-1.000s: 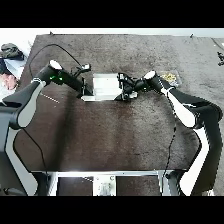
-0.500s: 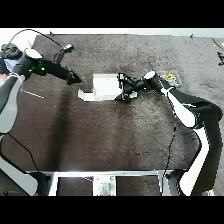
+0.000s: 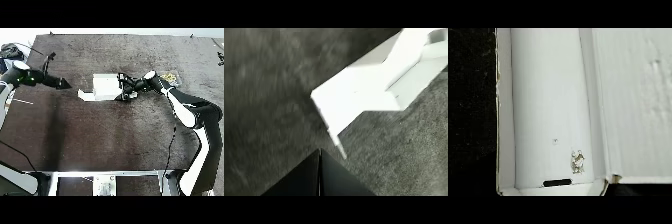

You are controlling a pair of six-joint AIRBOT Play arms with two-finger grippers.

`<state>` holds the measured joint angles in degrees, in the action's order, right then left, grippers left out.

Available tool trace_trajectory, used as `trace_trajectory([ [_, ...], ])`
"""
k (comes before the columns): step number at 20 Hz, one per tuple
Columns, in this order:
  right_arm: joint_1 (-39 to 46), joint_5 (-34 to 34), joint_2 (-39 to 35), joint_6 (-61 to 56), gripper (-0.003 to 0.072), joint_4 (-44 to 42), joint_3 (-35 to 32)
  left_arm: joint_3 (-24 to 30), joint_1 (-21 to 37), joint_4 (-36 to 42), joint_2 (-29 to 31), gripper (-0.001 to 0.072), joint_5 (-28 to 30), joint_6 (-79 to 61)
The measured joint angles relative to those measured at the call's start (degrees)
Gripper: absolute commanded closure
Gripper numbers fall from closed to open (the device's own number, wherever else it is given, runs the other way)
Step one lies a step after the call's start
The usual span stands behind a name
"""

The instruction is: Fold the box and place the chain.

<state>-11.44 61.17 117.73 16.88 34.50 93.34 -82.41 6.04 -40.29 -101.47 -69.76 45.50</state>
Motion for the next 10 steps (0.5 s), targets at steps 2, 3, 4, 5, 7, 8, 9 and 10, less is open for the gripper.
trace_trajectory([
  [2, 0.00, 0.00, 0.00, 0.00, 0.0210, 0.00, 0.00, 3.21, 0.33, 0.20, 0.04, 0.0700, 2.36, 1.11],
  [3, 0.00, 0.00, 0.00, 0.00, 0.0210, 0.02, 0.00, 4.72, 0.37, 0.39, 0.07, 0.0700, 3.52, 1.55],
  [4, 0.00, 0.00, 0.00, 0.00, 0.0210, 0.02, 0.00, 6.01, 0.39, 0.83, 0.07, 0.0700, 4.46, 1.73],
  [5, 0.00, 0.00, 0.00, 0.00, 0.0210, 0.02, 0.00, 7.21, 0.42, 1.68, -0.09, 0.0700, 5.46, 2.05],
  [7, 0.00, 0.00, 0.00, 0.00, 0.0210, 0.00, 0.00, 9.05, 0.46, 4.00, -0.50, 0.0700, 6.93, 2.16],
  [8, 0.00, 0.00, 0.00, 0.00, 0.0210, 0.02, 0.00, 9.60, 0.35, 5.09, -0.83, 0.0700, 7.48, 2.16],
  [9, 0.00, 0.00, 0.00, 0.00, 0.0210, 0.02, 0.00, 10.03, -0.04, 5.99, -1.25, 0.0700, 8.04, 2.14],
  [10, 0.00, 0.02, 0.00, 0.00, 0.0210, 0.02, 0.00, 10.38, -0.68, 6.62, -1.73, 0.0701, 8.37, 2.16],
])
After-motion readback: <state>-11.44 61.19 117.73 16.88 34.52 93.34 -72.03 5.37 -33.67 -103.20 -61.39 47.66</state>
